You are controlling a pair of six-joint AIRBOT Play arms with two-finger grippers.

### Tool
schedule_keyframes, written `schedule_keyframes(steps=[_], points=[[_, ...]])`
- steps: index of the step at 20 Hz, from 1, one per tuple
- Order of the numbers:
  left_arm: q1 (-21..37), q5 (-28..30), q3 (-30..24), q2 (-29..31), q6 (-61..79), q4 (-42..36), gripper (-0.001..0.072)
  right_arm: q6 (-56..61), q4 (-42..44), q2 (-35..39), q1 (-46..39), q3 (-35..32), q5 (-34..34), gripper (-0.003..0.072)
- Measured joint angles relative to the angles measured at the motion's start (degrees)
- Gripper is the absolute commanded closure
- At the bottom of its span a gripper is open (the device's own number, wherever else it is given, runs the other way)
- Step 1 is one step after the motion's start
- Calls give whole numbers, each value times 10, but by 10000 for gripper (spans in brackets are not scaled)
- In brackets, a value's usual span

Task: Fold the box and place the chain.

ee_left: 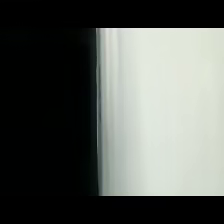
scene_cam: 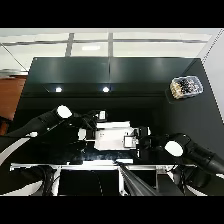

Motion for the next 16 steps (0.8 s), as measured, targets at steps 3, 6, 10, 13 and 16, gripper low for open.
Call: schedule_keyframes(steps=[3,6,10,13,16], points=[[0,0,0,0,0,1,678,-5,4,-17,4,0,-33,-13],[0,-1,0,0,0,2,679,-4,6,-25,5,6,-50,-13],[0,-3,0,0,0,2,678,18,5,-28,-6,29,-46,-13],[0,-4,0,0,-1,2,678,29,4,-29,-29,45,-39,-13],[0,-6,0,0,-3,2,678,33,5,-29,-53,55,-35,-14]])
